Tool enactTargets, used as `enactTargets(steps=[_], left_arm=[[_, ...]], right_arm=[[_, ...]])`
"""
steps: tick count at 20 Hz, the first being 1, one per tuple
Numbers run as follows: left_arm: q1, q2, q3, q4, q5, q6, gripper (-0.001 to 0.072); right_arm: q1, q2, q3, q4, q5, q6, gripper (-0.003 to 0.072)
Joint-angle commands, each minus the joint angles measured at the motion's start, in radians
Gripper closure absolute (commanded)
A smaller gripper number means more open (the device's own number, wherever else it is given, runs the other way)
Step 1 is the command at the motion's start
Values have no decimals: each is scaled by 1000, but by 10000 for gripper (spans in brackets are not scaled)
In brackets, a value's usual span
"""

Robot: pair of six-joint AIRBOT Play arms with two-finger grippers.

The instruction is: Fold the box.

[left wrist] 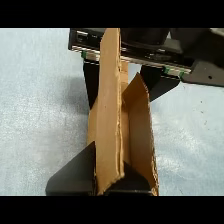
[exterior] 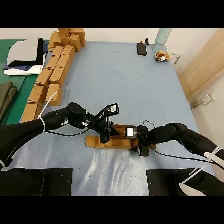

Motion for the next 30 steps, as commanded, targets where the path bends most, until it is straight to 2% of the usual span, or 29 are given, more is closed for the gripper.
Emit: enactTargets(steps=[1,3,21,22,23,24,28,30], left_arm=[[0,1,1,-27,-21,-1,697],[0,1,1,-29,-59,-2,697],[0,0,0,-16,-19,-46,694],[1,0,0,-16,-18,-46,675],[1,1,0,-16,-10,-49,450],[1,1,0,-16,2,-92,347],[2,4,1,-5,15,-133,345],[2,27,1,69,15,-188,345]], right_arm=[[1,0,0,-1,1,0,243],[1,0,0,0,1,0,243],[1,0,0,-2,0,0,243],[1,0,0,-2,0,0,243],[1,0,0,-2,0,0,243],[1,0,0,-4,0,0,243],[1,0,0,-5,0,0,243],[0,0,0,-5,0,0,243]])
